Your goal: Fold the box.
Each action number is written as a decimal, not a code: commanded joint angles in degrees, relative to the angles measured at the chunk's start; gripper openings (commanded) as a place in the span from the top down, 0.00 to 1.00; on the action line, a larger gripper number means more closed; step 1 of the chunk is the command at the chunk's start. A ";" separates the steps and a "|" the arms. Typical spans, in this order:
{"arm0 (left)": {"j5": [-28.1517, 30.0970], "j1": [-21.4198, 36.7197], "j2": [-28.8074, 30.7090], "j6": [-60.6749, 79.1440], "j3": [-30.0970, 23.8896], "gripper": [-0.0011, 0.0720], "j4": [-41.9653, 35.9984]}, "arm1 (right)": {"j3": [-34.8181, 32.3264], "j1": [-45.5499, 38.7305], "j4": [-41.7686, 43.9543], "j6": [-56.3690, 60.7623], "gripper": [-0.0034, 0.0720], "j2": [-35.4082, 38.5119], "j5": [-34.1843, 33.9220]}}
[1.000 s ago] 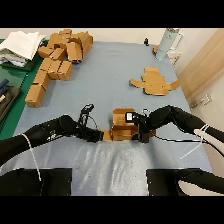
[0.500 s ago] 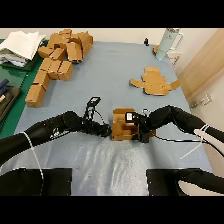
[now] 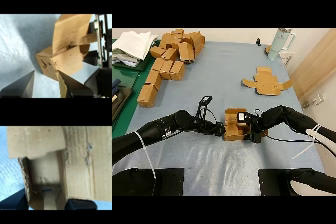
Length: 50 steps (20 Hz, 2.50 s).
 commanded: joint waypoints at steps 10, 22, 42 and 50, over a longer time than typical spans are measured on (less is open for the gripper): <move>2.23 -1.01 -0.11 0.24 -0.02 0.36 -2.69 | 0.02 0.02 0.00 0.02 0.29 -0.02 0.02; -9.20 -6.60 -12.00 -32.74 13.70 0.36 25.59 | 0.02 0.02 0.00 0.02 0.29 -0.02 0.02; -33.99 -15.34 -25.92 -60.26 36.06 0.36 45.97 | 0.02 0.02 0.00 0.02 0.29 -0.02 0.02; -30.51 -15.30 -28.39 -62.12 36.48 0.89 45.94 | 0.02 0.02 0.00 0.02 0.29 -0.02 0.02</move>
